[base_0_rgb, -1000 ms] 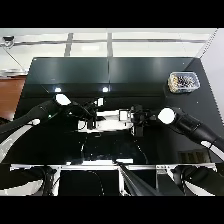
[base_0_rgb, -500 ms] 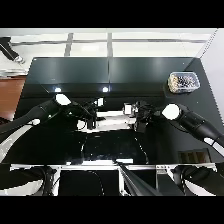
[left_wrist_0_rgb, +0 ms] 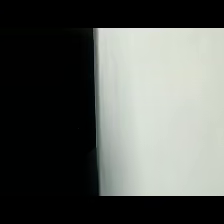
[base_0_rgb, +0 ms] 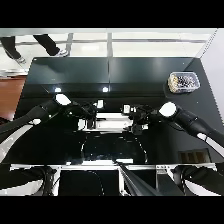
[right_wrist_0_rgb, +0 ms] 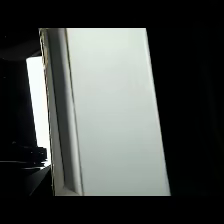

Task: Fold the box and place the chain.

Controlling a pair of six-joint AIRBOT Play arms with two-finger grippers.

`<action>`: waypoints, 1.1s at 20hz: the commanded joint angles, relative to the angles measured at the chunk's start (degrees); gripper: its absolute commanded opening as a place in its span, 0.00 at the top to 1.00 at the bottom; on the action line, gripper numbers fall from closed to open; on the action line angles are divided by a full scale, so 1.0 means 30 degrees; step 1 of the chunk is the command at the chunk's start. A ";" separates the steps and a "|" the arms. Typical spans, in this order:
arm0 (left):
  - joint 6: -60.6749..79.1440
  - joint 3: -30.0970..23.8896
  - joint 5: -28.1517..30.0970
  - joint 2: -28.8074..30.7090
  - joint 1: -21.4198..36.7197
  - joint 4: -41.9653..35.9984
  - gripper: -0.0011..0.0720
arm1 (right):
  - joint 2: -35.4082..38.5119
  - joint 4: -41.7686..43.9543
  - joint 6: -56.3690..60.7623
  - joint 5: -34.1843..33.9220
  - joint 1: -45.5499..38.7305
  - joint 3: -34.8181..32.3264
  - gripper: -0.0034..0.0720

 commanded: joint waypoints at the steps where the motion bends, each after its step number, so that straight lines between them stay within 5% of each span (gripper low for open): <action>1: 0.0270 0.0007 -0.0007 -0.0087 0.0022 -0.0321 0.95 | -0.0954 0.0991 -0.0867 0.0248 -0.0007 -0.0015 0.03; 22: 0.0102 0.0007 0.0051 -0.0605 0.0000 -0.0328 0.95 | -0.2157 0.2208 -0.4014 -0.0474 -0.1013 -0.0568 0.03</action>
